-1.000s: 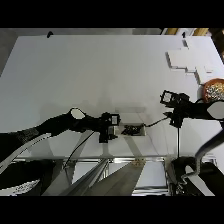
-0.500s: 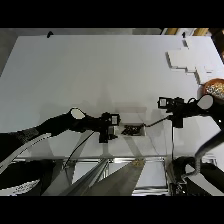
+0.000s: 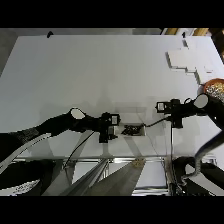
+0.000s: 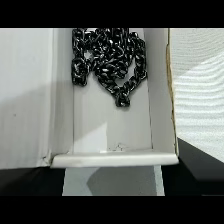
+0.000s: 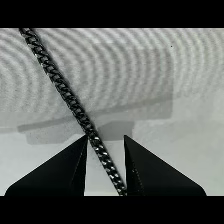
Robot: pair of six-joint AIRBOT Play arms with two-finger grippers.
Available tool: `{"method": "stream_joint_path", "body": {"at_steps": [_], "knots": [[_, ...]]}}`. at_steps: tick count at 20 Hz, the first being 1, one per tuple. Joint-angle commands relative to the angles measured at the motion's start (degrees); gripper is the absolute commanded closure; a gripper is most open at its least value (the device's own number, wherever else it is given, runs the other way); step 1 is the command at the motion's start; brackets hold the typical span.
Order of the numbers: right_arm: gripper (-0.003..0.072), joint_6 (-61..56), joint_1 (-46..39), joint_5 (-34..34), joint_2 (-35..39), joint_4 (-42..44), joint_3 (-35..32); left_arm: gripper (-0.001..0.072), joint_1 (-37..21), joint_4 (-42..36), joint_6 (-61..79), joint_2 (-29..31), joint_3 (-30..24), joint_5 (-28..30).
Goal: Fold the box and place the chain.
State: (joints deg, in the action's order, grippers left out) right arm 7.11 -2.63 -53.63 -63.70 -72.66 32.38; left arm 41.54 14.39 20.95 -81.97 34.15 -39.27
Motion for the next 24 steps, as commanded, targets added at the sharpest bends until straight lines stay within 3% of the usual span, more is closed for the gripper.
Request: {"method": "stream_joint_path", "body": {"at_steps": [1, 7, 8, 12, 15, 20, 24], "knots": [[0.0461, 0.92, -0.04, 0.07, -0.24, 0.07, -0.04, 0.054, 0.0, 0.0, 0.0, 0.02, 0.02, 0.0], [0.0478, 0.9, -0.04, -0.96, -3.04, 0.07, -0.13, 0.054, 0.0, 0.0, 0.0, 0.02, 0.02, 0.0], [0.056, 0.9, -0.04, -0.98, -3.26, 0.07, -0.13, 0.054, 0.0, 0.0, 0.02, 0.02, 0.02, 0.0], [0.0669, 0.44, -0.04, -3.61, -2.84, -0.02, -0.04, 0.054, 0.0, 0.0, 0.02, 0.02, 0.02, 0.0], [0.0669, 0.44, -0.04, -5.99, 0.59, 1.14, -0.04, 0.054, 0.0, 0.0, 0.0, 0.02, 0.02, 0.0], [0.0669, 0.48, 2.99, -11.52, 11.32, 15.87, -0.04, 0.054, 0.0, 0.0, 0.02, 0.02, 0.02, 0.0], [0.0669, 0.44, 11.3, -15.96, 14.1, 25.49, -0.07, 0.054, 0.0, 0.0, 0.0, 0.02, 0.02, 0.0]]}}
